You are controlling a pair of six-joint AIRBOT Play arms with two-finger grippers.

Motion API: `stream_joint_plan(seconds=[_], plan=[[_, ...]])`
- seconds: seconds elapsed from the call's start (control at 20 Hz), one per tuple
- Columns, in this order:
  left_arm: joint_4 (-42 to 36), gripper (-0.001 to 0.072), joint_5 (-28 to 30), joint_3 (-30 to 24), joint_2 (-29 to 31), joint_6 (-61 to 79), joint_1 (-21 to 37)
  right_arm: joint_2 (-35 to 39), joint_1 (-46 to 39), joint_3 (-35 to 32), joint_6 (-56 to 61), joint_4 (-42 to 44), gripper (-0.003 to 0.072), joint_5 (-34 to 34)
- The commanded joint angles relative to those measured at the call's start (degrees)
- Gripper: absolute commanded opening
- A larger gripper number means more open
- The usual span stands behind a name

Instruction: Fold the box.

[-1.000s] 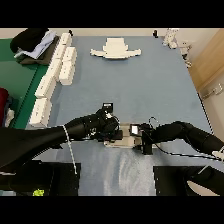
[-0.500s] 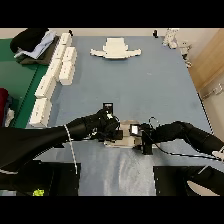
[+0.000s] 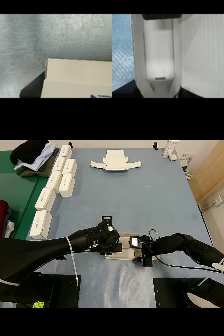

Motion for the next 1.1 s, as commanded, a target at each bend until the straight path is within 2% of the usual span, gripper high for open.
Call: stream_joint_plan(seconds=[0.0, 0.05, 0.1, 0.65, 0.95, 1.05], plan=[[-0.1, 0.0040, -0.5, 0.0, 0.0, -0.1, 0.0, 0.0, 0.0, 0.0, 0.0, 0.0, 0.0514, 0.0], [-0.1, 0.0315, -0.5, 0.0, 0.0, -0.2, 0.0, 0.0, 0.0, 0.0, 0.0, 0.0, 0.0514, 0.0], [-0.1, 0.0495, -0.5, 0.0, 0.0, -0.3, 0.0, 0.0, 0.0, 0.0, 0.0, 0.0, 0.0514, 0.0], [-0.2, 0.0499, -0.5, 0.8, 0.0, -0.8, 0.0, 0.0, 0.0, 0.0, 0.0, 0.0, 0.0514, 0.0], [3.2, 0.0497, -2.7, 2.3, 0.0, -4.1, -1.2, 0.0, 0.0, 0.0, 0.0, 0.0, 0.0514, 0.0], [7.6, 0.0459, -4.0, 2.3, 0.0, -8.3, -3.9, 0.0, 0.0, 0.0, 0.0, 0.0, 0.0514, 0.0]])
